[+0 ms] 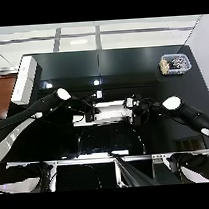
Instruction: Fold the box and place the chain.
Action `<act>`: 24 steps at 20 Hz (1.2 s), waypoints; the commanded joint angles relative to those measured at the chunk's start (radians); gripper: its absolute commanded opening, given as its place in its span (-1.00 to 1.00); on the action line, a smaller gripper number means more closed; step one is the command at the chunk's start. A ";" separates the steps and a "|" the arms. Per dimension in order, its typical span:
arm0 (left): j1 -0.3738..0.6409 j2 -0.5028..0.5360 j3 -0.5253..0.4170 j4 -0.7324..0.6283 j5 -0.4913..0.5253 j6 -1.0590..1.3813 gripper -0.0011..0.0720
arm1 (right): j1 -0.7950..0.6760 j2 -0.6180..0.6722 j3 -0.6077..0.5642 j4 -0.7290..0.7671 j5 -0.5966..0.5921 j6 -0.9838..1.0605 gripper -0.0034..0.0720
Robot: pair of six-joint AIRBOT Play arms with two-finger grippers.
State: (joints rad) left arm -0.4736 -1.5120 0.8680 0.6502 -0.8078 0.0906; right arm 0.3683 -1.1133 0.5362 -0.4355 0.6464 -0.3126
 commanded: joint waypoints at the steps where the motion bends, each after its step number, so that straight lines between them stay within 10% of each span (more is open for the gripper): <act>1: 0.000 0.002 0.001 -0.003 -0.027 0.037 -0.90 | -0.001 -0.010 0.001 0.018 0.056 -0.014 0.98; 24: -0.025 0.001 0.000 -0.012 -0.020 0.036 -0.90 | 0.002 -0.139 0.001 -0.061 0.082 0.029 0.98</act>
State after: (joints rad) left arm -0.4969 -1.5101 0.8673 0.6384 -0.8295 0.1265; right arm 0.3695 -1.2507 0.5369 -0.4793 0.7300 -0.3023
